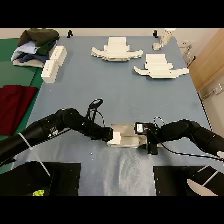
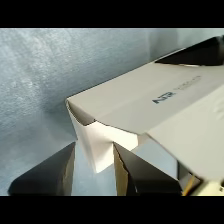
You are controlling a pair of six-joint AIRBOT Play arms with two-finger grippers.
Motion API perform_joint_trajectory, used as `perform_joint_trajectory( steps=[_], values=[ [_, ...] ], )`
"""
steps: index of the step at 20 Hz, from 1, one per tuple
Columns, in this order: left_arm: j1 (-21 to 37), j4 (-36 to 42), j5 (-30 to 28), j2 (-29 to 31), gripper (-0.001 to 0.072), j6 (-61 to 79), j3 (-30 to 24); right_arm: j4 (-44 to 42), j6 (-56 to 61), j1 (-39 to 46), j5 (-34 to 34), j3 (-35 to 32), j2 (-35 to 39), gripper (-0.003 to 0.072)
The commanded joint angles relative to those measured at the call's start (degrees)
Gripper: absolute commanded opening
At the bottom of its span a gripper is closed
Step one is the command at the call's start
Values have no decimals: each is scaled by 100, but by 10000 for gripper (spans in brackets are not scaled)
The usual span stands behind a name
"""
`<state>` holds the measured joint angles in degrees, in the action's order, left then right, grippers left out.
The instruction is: Fold the box.
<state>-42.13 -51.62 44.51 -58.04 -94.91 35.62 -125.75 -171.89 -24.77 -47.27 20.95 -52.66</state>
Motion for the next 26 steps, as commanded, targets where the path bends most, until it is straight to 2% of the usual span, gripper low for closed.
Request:
perform_joint_trajectory(
  steps=[1,4,10,12,15,19,24,25,26],
  values=[
    [-658,-1478,-52,-208,346,-1725,428,0,0,2,0,0,0,505],
    [-1086,-2033,190,-636,346,-2636,872,0,0,2,0,0,0,504],
    [-1679,-3167,1397,-1488,346,-4148,1843,0,0,2,0,0,0,504],
    [-1816,-3434,1716,-1692,346,-4463,2105,0,0,2,0,0,0,504],
    [-1954,-3558,1880,-2037,346,-4581,2420,0,0,2,2,0,0,505],
    [-2006,-3589,2234,-2380,346,-4721,2712,0,0,2,2,0,0,504],
    [-2006,-3609,2251,-2487,344,-4935,2723,0,0,2,0,0,0,505],
    [-2031,-3613,2304,-2498,290,-5003,2723,0,0,2,0,0,0,504],
    [-2052,-3633,2332,-2500,284,-5027,2723,0,0,2,2,0,0,504]
  ],
)
